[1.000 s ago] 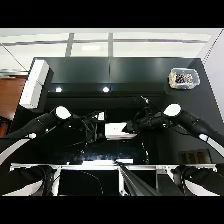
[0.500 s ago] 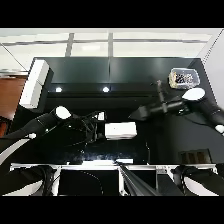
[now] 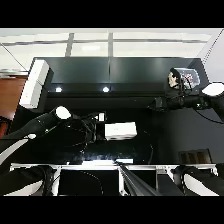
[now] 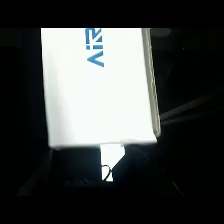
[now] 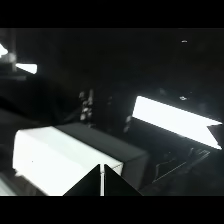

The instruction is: Fold the box and place the chain.

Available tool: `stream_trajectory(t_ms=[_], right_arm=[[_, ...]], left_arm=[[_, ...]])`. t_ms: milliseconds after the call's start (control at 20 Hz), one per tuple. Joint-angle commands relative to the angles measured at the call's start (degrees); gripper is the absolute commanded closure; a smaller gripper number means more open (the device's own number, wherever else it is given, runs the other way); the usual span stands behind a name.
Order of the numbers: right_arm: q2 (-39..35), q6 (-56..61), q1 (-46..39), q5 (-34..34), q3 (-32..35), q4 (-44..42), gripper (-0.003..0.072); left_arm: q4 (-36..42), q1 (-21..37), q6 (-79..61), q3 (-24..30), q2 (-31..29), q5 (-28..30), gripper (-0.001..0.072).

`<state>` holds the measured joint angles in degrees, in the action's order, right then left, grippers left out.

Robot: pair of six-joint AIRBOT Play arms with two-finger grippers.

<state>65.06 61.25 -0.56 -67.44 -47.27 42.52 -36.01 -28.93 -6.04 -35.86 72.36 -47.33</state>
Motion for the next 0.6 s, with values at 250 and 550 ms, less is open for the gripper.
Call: stream_trajectory(t_ms=[250,550], right_arm=[[-0.22,0.9,-0.46,3.26,-0.11,1.88,0.0641],[-0.2,0.87,-0.46,3.89,-0.11,0.83,0.0641]], left_arm=[[-4.42,-0.35,16.9,-0.44,-12.24,-5.64,-0.0001],[-3.8,-6.67,23.5,-1.42,-8.59,7.19,-0.0001]])
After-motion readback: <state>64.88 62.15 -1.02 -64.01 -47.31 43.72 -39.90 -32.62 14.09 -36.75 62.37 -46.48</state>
